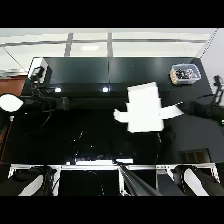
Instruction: Fold the box and place the chain.
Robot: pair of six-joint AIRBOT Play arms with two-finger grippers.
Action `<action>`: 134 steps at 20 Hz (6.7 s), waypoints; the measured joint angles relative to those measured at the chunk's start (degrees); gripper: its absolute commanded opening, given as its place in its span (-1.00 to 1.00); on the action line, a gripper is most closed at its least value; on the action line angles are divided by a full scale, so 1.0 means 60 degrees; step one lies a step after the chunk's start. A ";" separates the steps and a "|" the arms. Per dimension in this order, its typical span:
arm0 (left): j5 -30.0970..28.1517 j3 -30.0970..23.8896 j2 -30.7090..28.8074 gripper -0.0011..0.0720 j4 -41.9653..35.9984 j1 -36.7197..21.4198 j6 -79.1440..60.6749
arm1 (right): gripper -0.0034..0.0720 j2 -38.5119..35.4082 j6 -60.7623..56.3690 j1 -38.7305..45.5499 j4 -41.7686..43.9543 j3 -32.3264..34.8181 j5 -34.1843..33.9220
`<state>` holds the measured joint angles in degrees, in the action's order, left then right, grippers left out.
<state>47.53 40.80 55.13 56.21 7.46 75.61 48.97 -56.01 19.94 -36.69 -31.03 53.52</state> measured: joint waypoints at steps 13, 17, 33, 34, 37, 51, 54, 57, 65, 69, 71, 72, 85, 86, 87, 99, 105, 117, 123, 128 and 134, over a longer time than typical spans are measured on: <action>0.0747 0.1716 0.4805 0.95 -0.4619 0.1585 -0.2918 | -0.86 -0.0554 -0.0539 -0.5818 0.1887 0.2422 -0.4772; 0.2073 0.2667 0.6164 0.73 -0.5023 0.1647 -0.3483 | -0.86 -0.0565 -0.0572 -0.6029 0.1916 0.2470 -0.4863; 0.4860 0.3810 0.7082 -0.91 -0.2998 0.1843 -0.5533 | 0.98 -0.0565 -0.0601 -0.6091 0.1876 0.2477 -0.4809; 0.4845 0.3814 0.7071 -0.91 -0.2987 0.1843 -0.5544 | 0.98 -0.0565 -0.0572 -0.6065 0.1814 0.2441 -0.4721; 0.4852 0.3756 0.6747 -0.92 -0.2856 0.1854 -0.5603 | 0.98 -0.0568 -0.0302 -0.5770 0.0787 0.1865 -0.3825; 0.0503 0.0798 0.3785 -0.90 -0.2932 0.3253 -1.1785 | 0.98 -0.0535 0.2962 -0.5384 -0.3796 0.0124 -0.1705; 0.0324 0.1078 0.4131 -0.90 -0.2718 0.3289 -1.2109 | 0.98 -0.0525 0.4612 -0.5730 -0.3257 0.0623 -0.1468; 0.0204 0.1198 0.4339 -0.90 -0.2579 0.3308 -1.2254 | 0.98 -0.0521 0.6160 -0.6295 -0.2951 0.1140 -0.1242; 0.0186 0.1264 0.4455 -0.90 -0.2459 0.3333 -1.2353 | 0.98 0.0091 0.8633 -0.7777 -0.2419 0.1661 -0.1399; 0.0186 0.1268 0.4459 -0.90 -0.2452 0.3340 -1.2353 | 0.98 0.0648 0.9169 -0.8495 -0.1938 0.1690 -0.2539; 0.0186 0.1264 0.4462 -0.90 -0.2452 0.3340 -1.2353 | 0.98 0.0831 0.9275 -0.8732 -0.1810 0.1694 -0.3140; 0.0182 0.1264 0.4466 -0.90 -0.2448 0.3340 -1.2353 | 0.98 0.0885 0.9307 -0.8808 -0.1723 0.1694 -0.3442; 0.0466 0.1268 0.4466 -0.90 -0.2452 0.3340 -1.2356 | 0.98 0.0878 0.9413 -0.8149 -0.1249 0.0641 -0.3151; 0.0506 0.1268 0.4466 -0.90 -0.2448 0.3337 -1.2353 | 0.98 0.0878 0.9413 -0.7996 -0.1137 0.0608 -0.3089; 0.0532 0.1268 0.4466 -0.90 -0.2452 0.3340 -1.2356 | 0.97 0.0878 0.9413 -0.7825 -0.0987 0.0583 -0.3049; 0.0685 0.1268 0.4466 -0.90 -0.2433 0.3410 -1.2367 | 0.98 0.2011 1.1719 -0.6881 0.1894 0.0525 -0.1920; 0.0685 0.1268 0.4466 -0.90 -0.2437 0.3530 -1.2386 | 0.96 0.2656 1.2236 -0.6863 0.2069 0.0710 -0.1566; 0.0608 0.1268 0.4466 -0.90 -0.2448 0.3548 -1.2356 | 0.96 0.3060 1.2313 -0.6943 0.1413 0.0805 -0.2007; 0.0605 0.1268 0.4466 -0.90 -0.2448 0.3548 -1.2356 | 0.96 0.3115 1.1970 -0.7202 0.1173 0.0801 -0.2386; 0.0605 0.1268 0.4466 -0.90 -0.2452 0.3548 -1.2353 | 0.96 0.3224 1.1653 -0.7260 0.1035 0.0703 -0.2470; 0.0619 0.1268 0.4466 -0.90 -0.2473 0.3548 -1.2356 | 0.96 0.3282 1.1460 -0.7442 0.0761 0.0659 -0.2521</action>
<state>51.24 48.40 81.93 41.36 28.75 1.48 68.66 12.75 -24.71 -32.12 -27.07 38.39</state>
